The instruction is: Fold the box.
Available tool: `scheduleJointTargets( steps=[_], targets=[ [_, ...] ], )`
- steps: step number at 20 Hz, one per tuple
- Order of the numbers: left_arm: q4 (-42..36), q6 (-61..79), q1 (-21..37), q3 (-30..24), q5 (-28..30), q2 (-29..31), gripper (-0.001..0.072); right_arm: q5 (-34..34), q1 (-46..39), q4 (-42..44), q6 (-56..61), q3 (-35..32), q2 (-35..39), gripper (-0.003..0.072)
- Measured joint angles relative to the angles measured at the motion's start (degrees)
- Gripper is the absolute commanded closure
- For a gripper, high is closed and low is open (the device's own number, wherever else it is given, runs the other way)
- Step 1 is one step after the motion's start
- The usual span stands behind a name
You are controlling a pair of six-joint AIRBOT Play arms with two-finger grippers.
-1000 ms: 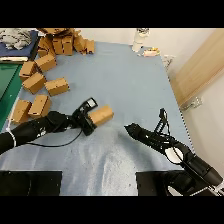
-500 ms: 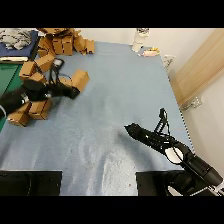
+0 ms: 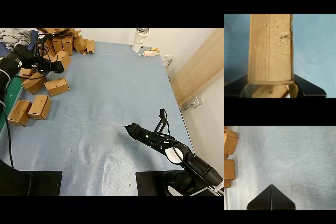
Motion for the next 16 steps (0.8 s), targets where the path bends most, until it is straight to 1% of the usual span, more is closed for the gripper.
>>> scheduleJointTargets(
  steps=[2, 5, 10, 11, 14, 15, 16],
  targets=[
    [3.72, -2.73, 0.72, 2.93, -1.11, -2.45, 0.0249, -0.15, 0.00, 0.00, 0.09, 0.00, 0.00, 0.0681],
    [7.19, -5.38, 1.99, 4.92, -1.75, -4.59, 0.0248, -0.39, 0.00, 0.00, 0.11, 0.00, 0.00, 0.0681],
    [10.67, -9.07, 3.54, 5.90, -2.84, -6.38, 0.0246, -2.34, 0.00, 0.00, 0.13, 0.00, 0.00, 0.0681],
    [10.95, -9.35, 3.61, 5.95, -3.32, -6.58, 0.0215, -2.60, 0.00, 0.00, 0.13, 0.00, 0.00, 0.0681],
    [11.43, -9.84, 3.78, 6.14, -3.82, -6.84, 0.0216, -2.99, 0.00, 0.00, 0.13, 0.00, 0.00, 0.0681],
    [11.54, -9.92, 3.76, 6.23, -4.00, -6.91, 0.0097, -3.13, 0.00, 0.00, 0.13, 0.00, 0.00, 0.0681],
    [11.58, -9.97, 3.78, 6.25, -4.28, -6.91, 0.0009, -3.23, 0.00, 0.00, 0.13, 0.00, 0.00, 0.0680]
  ],
)
